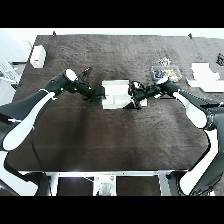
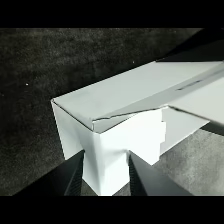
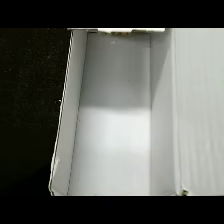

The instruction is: Fold the box and place the chain.

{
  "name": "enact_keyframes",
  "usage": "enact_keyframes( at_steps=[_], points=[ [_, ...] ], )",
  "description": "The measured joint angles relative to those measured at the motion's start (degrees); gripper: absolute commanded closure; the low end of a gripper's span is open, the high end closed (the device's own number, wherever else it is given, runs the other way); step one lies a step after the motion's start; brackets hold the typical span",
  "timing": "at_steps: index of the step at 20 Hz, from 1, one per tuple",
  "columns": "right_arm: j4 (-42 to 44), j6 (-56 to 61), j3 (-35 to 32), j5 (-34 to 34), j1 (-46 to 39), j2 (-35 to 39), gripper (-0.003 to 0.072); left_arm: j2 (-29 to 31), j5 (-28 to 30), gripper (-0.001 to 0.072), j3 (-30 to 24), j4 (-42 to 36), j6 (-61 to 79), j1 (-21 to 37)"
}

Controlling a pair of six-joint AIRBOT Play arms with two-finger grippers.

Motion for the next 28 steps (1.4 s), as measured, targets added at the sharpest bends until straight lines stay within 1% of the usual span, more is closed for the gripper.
enact_keyframes(
  at_steps=[7,11,19,25,28],
  points=[
    [0.0,0.1,0.0,0.0,0.0,0.0,0.0096,0.0,3.0,0.0378,0.8,5.4,-5.2,-2.7],
    [0.0,0.0,0.0,0.0,0.0,0.0,0.0096,-0.1,2.6,0.0378,2.2,9.1,-8.6,-3.5],
    [0.0,-0.1,0.0,0.0,0.0,0.0,0.0095,-0.3,2.0,0.0379,3.1,12.9,-11.2,-4.8],
    [0.0,-0.1,0.0,0.0,0.0,0.0,0.0096,-0.9,-1.9,0.0378,7.1,18.6,-15.1,-6.4],
    [0.0,-0.1,0.0,0.0,0.0,0.0,0.0096,-2.1,-4.8,0.0378,9.3,20.7,-16.6,-7.1]
  ],
)
